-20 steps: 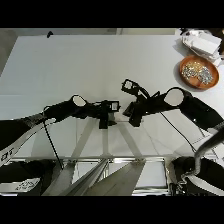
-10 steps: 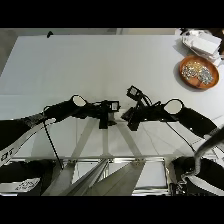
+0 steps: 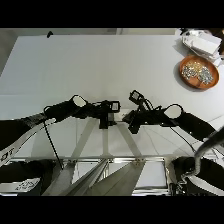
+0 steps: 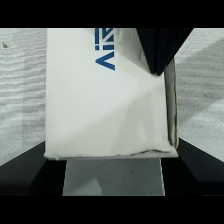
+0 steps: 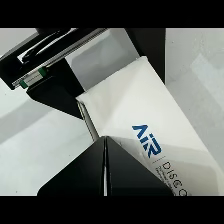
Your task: Fold the box and place the chain.
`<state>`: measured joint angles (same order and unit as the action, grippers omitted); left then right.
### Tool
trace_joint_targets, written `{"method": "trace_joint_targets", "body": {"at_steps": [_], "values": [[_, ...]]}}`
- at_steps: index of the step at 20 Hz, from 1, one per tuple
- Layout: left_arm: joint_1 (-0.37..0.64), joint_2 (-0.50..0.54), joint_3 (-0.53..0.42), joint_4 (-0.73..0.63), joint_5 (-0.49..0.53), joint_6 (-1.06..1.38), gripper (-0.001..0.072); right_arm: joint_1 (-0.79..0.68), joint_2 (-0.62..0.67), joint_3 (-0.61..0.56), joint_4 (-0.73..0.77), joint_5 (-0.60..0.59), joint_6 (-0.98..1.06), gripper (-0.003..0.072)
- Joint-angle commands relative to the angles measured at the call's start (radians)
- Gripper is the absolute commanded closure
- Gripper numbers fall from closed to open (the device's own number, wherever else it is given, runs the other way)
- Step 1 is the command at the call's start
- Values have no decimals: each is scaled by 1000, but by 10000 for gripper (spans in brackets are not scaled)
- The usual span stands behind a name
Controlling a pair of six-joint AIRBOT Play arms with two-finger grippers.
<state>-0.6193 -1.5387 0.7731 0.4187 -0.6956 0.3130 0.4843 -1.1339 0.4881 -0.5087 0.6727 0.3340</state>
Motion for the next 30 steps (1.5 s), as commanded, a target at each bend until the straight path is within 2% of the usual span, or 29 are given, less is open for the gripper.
{"method": "trace_joint_targets", "body": {"at_steps": [1, 8, 12, 14, 17, 22, 26, 30], "values": [[1, 0, 0, 0, 0, 0, 574, 0, -1, -19, -6, -16, -2, 677], [1, 0, 0, 0, 0, 0, 574, 0, 3, -18, 24, -58, -3, 677], [1, 0, 0, 0, 0, 0, 574, 0, 127, -19, 6, -77, -3, 677], [1, 0, 0, 0, -1, 0, 574, -1, 206, -19, -44, -87, 7, 677], [1, 1, 0, 0, 0, 0, 574, 0, 280, -19, -161, -76, 128, 678], [1, 0, 0, 0, -1, 0, 574, -2, 287, -27, -381, -14, 326, 677], [1, 0, 0, 0, 0, 0, 574, -90, 287, -43, -412, 32, 422, 676], [1, 0, 0, 0, 0, 0, 574, -114, 287, -69, -412, 42, 425, 677]]}}
